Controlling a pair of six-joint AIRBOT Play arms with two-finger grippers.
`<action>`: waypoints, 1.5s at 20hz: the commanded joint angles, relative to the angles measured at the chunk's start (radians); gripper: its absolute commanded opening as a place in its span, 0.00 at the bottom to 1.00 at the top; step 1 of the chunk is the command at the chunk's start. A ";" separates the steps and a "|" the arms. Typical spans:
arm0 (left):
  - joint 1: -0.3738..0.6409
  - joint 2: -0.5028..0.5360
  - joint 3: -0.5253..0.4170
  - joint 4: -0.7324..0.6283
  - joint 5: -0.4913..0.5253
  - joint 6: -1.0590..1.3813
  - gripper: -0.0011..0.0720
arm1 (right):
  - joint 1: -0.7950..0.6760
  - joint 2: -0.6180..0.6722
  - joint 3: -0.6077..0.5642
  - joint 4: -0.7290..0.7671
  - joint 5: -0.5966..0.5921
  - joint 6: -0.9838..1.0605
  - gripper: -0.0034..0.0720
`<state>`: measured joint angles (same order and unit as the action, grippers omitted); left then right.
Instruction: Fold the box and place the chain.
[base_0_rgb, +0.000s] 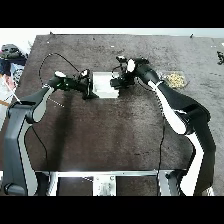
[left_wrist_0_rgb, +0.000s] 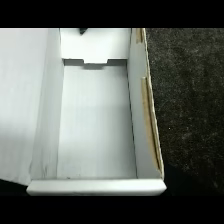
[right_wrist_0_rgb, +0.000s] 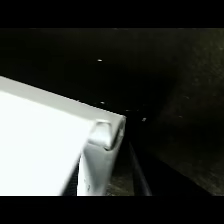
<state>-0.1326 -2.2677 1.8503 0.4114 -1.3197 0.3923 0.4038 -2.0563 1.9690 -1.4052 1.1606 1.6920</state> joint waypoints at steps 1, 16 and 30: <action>0.000 0.000 0.001 0.000 0.000 0.000 0.63 | 0.015 -0.003 0.007 -0.053 0.009 0.060 0.50; 0.000 0.000 0.001 -0.001 0.000 0.000 0.63 | 0.075 -0.034 0.009 -0.223 -0.007 0.222 0.49; 0.000 0.000 0.001 -0.001 0.000 0.000 0.63 | 0.087 -0.063 0.009 -0.222 -0.009 0.269 0.14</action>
<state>-0.1333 -2.2677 1.8503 0.4099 -1.3197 0.3916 0.4873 -2.1120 1.9778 -1.6302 1.1492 1.9579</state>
